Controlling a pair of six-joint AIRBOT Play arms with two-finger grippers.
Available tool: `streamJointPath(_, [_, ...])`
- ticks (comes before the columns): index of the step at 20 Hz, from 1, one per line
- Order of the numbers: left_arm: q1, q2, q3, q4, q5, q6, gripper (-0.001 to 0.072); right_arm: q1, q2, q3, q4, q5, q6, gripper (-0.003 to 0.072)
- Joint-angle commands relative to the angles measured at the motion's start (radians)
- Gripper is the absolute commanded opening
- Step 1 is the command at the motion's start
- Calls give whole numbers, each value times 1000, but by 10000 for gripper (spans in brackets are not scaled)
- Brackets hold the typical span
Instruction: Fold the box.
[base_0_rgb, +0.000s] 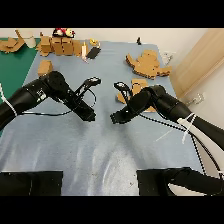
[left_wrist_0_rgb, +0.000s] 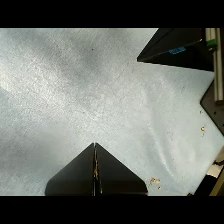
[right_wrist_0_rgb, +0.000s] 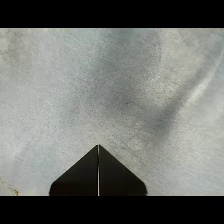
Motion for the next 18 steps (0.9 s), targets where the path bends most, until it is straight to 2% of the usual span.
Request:
streamJointPath(1, [-1, 1, 0, 0, 0, 0, 13, 0, -1, 1, 0, 0, 0, 4])
streamJointPath(8, [-1, 1, 0, 0, 0, 0, 13, 0, -1, 1, 1, 0, 0, 4])
streamJointPath(11, [-1, 1, 0, 1, 1, 1, 13, 0, -1, 0, 10, 72, 0, 4])
streamJointPath(12, [-1, 0, 0, 1, 14, 13, 13, 0, -4, -1, 26, 108, 0, 5])
streamJointPath(14, [-2, 1, 0, -3, 76, 23, 13, 0, -12, -1, 39, 103, -7, 5])
streamJointPath(15, [-2, 1, 0, -6, 105, 23, 13, 0, -19, -1, 32, 91, 5, 44])
streamJointPath(16, [-2, 1, 0, -7, 137, 23, 13, 0, -25, -2, 32, 75, 29, 144])
streamJointPath(17, [-2, 0, 0, -8, 166, 23, 13, 0, -27, -2, 32, 76, 36, 172])
streamJointPath(18, [-2, 1, 0, -10, 191, 22, 13, 0, -27, -2, 29, 76, 36, 165])
